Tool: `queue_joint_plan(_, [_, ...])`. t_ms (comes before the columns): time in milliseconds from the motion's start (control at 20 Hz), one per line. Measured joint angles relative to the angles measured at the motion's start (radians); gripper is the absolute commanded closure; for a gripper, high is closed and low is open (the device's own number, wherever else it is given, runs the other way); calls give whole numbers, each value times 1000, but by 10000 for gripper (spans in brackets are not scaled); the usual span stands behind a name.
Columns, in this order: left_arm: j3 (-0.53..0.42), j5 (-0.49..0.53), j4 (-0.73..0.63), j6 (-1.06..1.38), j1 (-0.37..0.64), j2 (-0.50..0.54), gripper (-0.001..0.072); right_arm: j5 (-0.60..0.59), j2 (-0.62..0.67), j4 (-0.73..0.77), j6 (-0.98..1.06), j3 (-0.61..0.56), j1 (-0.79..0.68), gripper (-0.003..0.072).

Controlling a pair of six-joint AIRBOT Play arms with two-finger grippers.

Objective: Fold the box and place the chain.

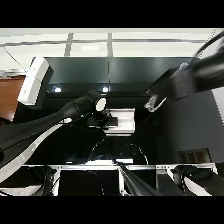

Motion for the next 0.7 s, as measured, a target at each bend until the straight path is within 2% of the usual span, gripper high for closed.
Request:
queue_joint_plan(400, [0,0,0,0,0,0,677,-320,-1,-7,0,-444,126,665])
queue_joint_plan(450, [0,0,0,0,0,0,677,-352,-1,-6,3,-481,130,633])
queue_joint_plan(500, [0,0,0,0,0,0,677,-381,-1,-6,8,-509,132,422])
queue_joint_plan(550, [0,0,0,0,0,0,677,-411,-1,-5,10,-532,135,324])
queue_joint_plan(700, [0,0,0,0,0,0,677,-443,0,-7,12,-565,112,330])
